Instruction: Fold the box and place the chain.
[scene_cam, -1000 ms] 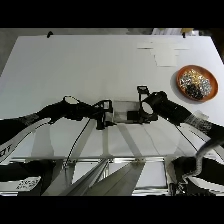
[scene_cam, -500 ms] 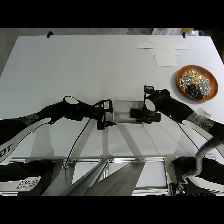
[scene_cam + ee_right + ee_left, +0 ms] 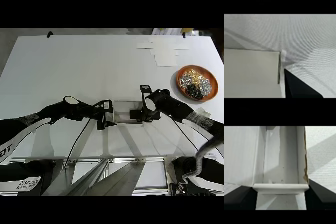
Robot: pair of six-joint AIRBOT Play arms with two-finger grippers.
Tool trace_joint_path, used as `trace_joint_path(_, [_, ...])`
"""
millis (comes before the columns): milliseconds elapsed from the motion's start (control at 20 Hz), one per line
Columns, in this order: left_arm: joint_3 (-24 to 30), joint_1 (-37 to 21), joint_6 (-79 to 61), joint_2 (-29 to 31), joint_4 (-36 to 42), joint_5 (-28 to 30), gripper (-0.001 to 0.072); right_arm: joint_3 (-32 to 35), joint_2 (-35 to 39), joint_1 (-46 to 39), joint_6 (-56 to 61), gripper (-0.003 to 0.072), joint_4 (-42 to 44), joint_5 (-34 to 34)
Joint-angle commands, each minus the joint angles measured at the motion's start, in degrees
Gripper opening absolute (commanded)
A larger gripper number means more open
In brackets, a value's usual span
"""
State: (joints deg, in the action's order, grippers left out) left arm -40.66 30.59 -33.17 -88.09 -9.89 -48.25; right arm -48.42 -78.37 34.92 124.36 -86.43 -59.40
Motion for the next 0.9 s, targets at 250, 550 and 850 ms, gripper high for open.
trace_joint_path(250, [0.0, 0.0, 0.0, 0.0, 0.0, 0.0, 0.0209, 0.0, -1.2, 0.9, -1.9, 0.0009, 0.8, -0.8])
trace_joint_path(550, [0.0, 0.0, 0.0, 0.0, 0.0, 0.0, 0.0209, 0.0, -1.3, 0.9, -1.9, 0.0068, 0.3, -1.6])
trace_joint_path(850, [0.0, 0.0, 0.0, 0.0, 0.0, 0.0, 0.0209, 0.0, 1.0, 0.9, -9.1, 0.0301, -0.9, -1.9])
